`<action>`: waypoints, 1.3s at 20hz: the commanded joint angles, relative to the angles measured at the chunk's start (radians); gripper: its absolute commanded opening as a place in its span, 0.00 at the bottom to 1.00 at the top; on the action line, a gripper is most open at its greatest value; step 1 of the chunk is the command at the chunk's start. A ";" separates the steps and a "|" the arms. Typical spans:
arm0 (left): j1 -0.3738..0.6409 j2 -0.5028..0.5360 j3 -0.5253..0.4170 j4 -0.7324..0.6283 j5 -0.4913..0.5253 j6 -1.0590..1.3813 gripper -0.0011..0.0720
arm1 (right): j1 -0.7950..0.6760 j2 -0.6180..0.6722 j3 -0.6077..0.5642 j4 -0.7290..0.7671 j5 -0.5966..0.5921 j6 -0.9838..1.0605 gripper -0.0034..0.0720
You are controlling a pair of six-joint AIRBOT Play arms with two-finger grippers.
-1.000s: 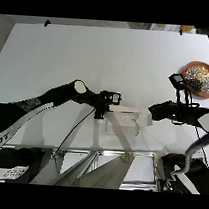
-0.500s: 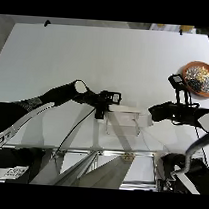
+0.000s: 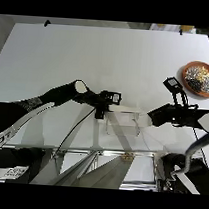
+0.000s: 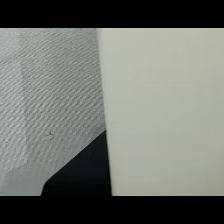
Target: Fold the box and place the chain.
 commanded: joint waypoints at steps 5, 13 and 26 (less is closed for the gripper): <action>0.000 -0.001 -0.001 0.000 -0.002 0.000 0.03 | 0.001 0.000 0.000 0.024 0.095 -0.063 0.49; -0.001 -0.001 -0.001 0.000 -0.002 0.000 0.03 | 0.001 0.004 0.000 -0.003 0.122 -0.090 0.49; -0.002 -0.001 -0.001 0.000 -0.002 0.000 0.03 | 0.317 0.003 0.000 -0.165 0.083 -0.273 0.49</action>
